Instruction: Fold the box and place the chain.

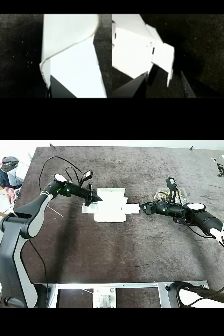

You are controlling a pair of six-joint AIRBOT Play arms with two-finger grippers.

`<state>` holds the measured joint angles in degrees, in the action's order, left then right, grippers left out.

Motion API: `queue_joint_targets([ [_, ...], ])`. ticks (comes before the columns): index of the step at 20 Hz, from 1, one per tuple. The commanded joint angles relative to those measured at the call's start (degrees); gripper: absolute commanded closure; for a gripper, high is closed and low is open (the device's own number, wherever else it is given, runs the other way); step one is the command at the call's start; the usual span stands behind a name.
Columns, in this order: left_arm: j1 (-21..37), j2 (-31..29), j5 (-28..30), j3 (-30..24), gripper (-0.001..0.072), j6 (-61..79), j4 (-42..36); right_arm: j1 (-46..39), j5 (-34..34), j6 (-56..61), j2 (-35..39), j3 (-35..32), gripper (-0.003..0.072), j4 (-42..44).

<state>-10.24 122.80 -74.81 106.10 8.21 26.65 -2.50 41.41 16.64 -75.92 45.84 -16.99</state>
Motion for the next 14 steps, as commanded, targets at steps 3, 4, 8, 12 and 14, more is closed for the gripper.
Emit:
queue_joint_targets([
  [3,0.0,2.08,0.28,-0.07,0.0702,2.36,-0.09,-0.17,1.49,-2.27,0.07,0.0,0.0212,-2.1],
  [4,0.0,2.51,0.26,-0.07,0.0702,2.36,-0.07,-0.17,2.08,-3.98,0.04,0.0,0.0212,-2.1],
  [8,0.0,2.69,0.44,-0.07,0.0701,2.34,5.09,1.14,-0.13,-11.93,-0.35,0.0,0.0212,-2.08],
  [12,-0.02,2.73,0.7,-0.07,0.0701,2.16,5.38,3.65,-0.44,-20.24,-1.6,0.0,0.0212,-2.08],
  [14,0.0,2.8,1.49,-0.07,0.0701,2.16,5.51,5.01,-0.42,-23.71,-1.6,0.0,0.0211,-2.08],
])
